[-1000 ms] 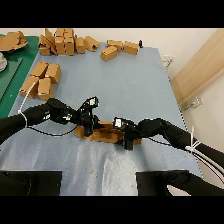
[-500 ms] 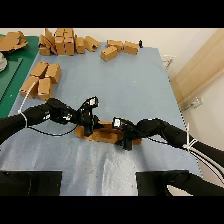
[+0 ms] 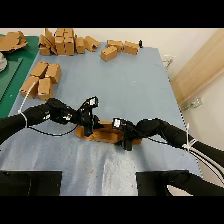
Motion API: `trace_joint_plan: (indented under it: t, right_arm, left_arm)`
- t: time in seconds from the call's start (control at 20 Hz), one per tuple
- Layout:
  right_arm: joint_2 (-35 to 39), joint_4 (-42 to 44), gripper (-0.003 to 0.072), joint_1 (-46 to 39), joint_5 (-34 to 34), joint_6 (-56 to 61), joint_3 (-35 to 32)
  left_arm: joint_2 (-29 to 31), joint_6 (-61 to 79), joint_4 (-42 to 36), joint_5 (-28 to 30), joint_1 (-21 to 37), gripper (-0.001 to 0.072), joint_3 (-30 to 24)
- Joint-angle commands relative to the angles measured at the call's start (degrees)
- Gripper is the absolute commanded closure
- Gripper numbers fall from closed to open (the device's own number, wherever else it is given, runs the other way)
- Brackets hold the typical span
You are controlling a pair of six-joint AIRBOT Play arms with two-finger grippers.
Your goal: Fold the box.
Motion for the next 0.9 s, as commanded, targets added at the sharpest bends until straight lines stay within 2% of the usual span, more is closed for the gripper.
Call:
trace_joint_plan:
  t: [0.0,0.25,0.4,0.85]
  right_arm:
    - [0.09,0.17,0.0101,0.00,-0.98,0.00,0.02]
    - [0.07,-0.57,0.0116,0.00,0.28,0.00,0.02]
    - [0.07,-0.79,0.0181,0.00,0.33,0.00,0.02]
    - [0.09,-0.83,0.0182,0.00,0.37,0.02,0.02]
  left_arm:
    - [0.00,0.02,0.04,-0.02,0.02,0.0698,0.02]
    - [0.00,0.02,0.04,-0.02,0.02,0.0698,0.02]
    - [0.00,0.02,0.04,-0.02,0.02,0.0698,0.02]
    - [0.00,0.02,0.07,-0.02,0.02,0.0698,0.02]
